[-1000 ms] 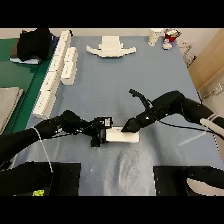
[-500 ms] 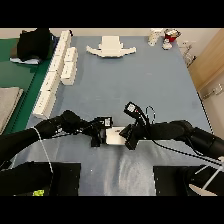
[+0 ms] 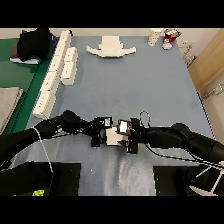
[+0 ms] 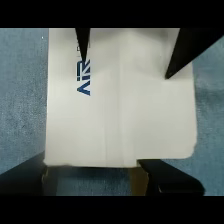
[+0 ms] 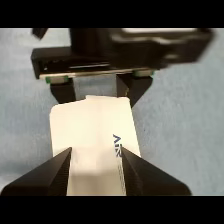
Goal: Fold the box.
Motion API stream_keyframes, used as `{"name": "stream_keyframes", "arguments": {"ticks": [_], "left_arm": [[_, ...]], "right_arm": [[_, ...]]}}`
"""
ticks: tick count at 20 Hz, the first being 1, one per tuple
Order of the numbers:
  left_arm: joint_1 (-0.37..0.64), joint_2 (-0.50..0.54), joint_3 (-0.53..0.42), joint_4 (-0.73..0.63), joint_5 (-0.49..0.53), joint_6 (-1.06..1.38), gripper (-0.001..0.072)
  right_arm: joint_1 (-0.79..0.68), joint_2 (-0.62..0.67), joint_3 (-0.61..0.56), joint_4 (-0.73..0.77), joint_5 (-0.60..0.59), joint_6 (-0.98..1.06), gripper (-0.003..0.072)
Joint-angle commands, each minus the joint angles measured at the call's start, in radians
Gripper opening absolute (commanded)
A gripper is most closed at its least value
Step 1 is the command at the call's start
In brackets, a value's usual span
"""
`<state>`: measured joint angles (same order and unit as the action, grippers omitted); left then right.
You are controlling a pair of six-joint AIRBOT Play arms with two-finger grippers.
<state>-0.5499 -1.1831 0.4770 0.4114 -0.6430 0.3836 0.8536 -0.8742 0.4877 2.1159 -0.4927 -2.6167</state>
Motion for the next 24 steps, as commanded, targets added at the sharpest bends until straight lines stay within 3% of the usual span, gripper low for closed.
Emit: {"name": "stream_keyframes", "arguments": {"ticks": [1, 8, 12, 14, 20, 24], "left_arm": [[0.001, 0.000, 0.001, 0.000, 0.000, 0.000, 0.0520], [0.001, 0.000, 0.001, 0.000, 0.000, 0.001, 0.0520], [0.001, 0.000, 0.001, 0.000, 0.000, 0.001, 0.0520], [0.001, 0.000, 0.001, 0.000, 0.000, 0.001, 0.0520], [0.001, 0.000, 0.001, 0.000, 0.000, 0.000, 0.0520], [0.001, 0.000, 0.001, 0.000, 0.001, 0.000, 0.0520]], "right_arm": [[0.015, -0.035, 0.001, -0.021, 0.027, -0.184, 0.0489], [0.015, -0.055, 0.001, -0.065, 0.042, -0.212, 0.0487], [0.015, -0.060, 0.001, -0.071, 0.050, -0.212, 0.0419], [0.015, -0.057, 0.002, -0.070, 0.050, -0.212, 0.0344], [0.015, -0.016, 0.001, -0.071, 0.050, -0.212, 0.0347], [0.015, -0.003, 0.008, -0.071, 0.051, -0.212, 0.0418]]}}
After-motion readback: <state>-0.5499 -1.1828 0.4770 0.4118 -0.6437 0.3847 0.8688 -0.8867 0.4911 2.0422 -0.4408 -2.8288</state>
